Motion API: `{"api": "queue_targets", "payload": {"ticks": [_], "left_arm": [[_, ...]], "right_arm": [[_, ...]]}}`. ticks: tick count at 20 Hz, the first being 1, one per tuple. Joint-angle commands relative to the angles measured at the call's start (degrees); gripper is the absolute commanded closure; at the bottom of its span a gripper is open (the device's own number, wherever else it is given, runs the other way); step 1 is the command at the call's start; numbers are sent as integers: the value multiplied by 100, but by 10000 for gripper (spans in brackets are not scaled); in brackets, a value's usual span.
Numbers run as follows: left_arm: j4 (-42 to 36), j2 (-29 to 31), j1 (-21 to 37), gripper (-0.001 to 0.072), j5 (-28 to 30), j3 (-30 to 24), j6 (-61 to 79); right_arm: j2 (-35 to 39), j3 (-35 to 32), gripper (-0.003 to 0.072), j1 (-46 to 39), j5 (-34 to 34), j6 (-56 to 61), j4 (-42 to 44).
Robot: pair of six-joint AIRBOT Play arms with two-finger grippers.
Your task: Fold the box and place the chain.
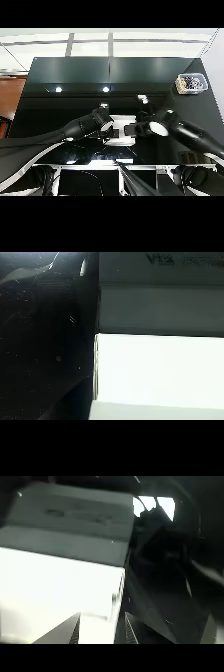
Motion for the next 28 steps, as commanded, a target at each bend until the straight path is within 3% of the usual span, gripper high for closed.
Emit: {"api": "queue_targets", "payload": {"ticks": [1,5,7,12,13,15,16,17,19,21,25,28], "left_arm": [[2,0,2,681,2,0,2],[2,0,2,681,0,0,2],[0,0,2,681,0,0,2],[-2,0,2,681,-2,0,2],[-2,0,2,681,-2,0,2],[-2,0,2,681,-28,0,2],[-2,0,2,681,-26,0,2],[-2,0,2,681,-26,0,2],[-2,0,2,681,-28,0,2],[0,0,2,681,-26,0,2],[-2,0,2,681,-26,0,2],[-2,0,2,681,-28,0,2]], "right_arm": [[1132,24,327,-149,640,-125,-850],[1733,-4,328,-1005,1401,-199,-3383],[1714,-164,329,-1836,824,-535,-3978],[1108,-433,328,-4572,-1961,-83,-3526],[826,-374,328,-5036,-2378,-74,-3174],[79,50,326,-5707,-2583,-85,-2210],[-332,365,219,-5917,-2557,-201,-1725],[-807,772,33,-6065,-2422,-706,-1038],[-1740,1759,17,-6172,-1757,-2048,343],[-2614,2848,17,-6196,-892,-2273,1137],[-3871,4520,19,-6196,713,-1023,1255],[-4109,4734,20,-6201,531,-330,1220]]}}
